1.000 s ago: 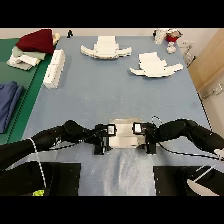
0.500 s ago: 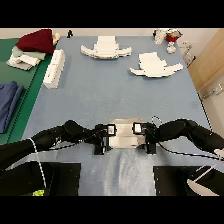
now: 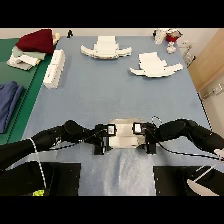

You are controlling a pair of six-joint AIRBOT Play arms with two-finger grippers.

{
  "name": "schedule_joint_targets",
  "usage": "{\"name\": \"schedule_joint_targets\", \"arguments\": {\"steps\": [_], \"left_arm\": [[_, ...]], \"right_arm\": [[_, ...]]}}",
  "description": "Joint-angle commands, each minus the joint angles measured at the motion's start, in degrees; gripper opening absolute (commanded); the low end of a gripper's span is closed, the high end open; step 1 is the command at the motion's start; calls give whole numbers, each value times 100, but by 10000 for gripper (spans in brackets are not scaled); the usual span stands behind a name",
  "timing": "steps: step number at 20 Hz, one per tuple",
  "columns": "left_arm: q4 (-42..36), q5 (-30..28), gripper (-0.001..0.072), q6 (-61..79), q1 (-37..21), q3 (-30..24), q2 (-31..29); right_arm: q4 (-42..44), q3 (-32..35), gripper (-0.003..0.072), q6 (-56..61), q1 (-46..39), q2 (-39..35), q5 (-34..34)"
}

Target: Fold the box.

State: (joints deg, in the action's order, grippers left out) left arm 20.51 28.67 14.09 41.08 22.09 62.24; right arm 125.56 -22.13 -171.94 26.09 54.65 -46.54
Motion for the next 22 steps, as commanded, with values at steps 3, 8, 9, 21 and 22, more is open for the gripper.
{"name": "schedule_joint_targets", "arguments": {"steps": [3,8,9,21,22], "left_arm": [[0,-2,515,0,2,4,-7],[0,-2,515,0,2,4,-7],[0,-2,515,0,0,4,-7],[0,-2,515,0,2,4,-7],[0,-2,515,0,2,4,-7]], "right_arm": [[2,-4,524,4,2,2,-87],[-50,-7,720,529,2,-140,-116],[-146,-13,720,682,2,-256,-153],[-479,-2,361,6229,4,-2608,-2140],[149,2,226,6463,9,-2608,-2116]]}}
